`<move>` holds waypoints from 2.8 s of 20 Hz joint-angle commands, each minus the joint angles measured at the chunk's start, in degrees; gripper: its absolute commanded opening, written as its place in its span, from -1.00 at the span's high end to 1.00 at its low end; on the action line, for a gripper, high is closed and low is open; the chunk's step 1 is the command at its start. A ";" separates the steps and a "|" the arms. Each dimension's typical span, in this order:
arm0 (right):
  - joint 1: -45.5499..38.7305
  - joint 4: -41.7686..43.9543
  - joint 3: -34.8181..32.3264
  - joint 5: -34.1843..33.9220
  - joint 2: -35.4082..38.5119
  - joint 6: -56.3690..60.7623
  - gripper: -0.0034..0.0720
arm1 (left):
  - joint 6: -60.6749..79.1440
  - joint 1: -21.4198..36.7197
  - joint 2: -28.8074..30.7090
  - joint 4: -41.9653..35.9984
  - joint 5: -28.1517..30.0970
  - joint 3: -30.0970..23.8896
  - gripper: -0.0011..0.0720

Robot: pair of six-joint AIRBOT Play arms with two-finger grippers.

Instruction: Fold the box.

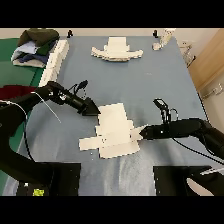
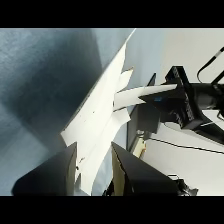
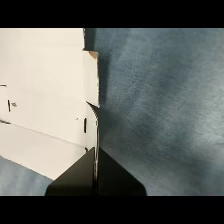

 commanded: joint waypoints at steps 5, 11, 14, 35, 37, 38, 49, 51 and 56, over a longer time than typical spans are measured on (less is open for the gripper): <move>0.04 -0.17 -4.31 3.56 1.09 -0.83 0.90 | 0.17 2.49 0.04 0.26 -5.33 0.94 0.06; 0.04 -0.15 -4.33 4.37 1.70 -1.05 0.90 | 1.16 -3.17 -0.07 2.56 4.63 0.20 0.06; 0.04 -0.15 -4.33 4.31 1.70 -1.05 0.90 | 1.03 -3.89 -0.07 3.37 6.49 0.20 0.06; 0.04 -0.22 -4.33 4.37 1.70 -1.90 0.90 | 3.98 -8.96 -0.09 4.33 2.82 0.22 0.49; 0.04 -0.24 -4.33 4.39 1.68 -1.90 0.90 | 5.25 -8.96 -0.09 4.28 1.81 0.22 0.68; 0.04 -0.22 -4.33 4.37 1.70 -1.90 0.90 | 5.33 -8.96 -0.11 4.28 1.92 0.22 0.68; 0.04 -0.26 -4.33 4.42 1.68 -1.92 0.90 | 6.03 -8.98 -0.15 4.31 2.29 0.22 0.69; 0.04 -0.26 -4.33 4.42 1.68 -1.92 0.90 | 6.23 -9.05 -0.15 4.31 2.29 0.22 0.69; 0.04 -0.26 -4.33 4.42 1.68 -1.92 0.90 | 7.30 -10.47 -0.33 4.31 2.95 0.22 0.69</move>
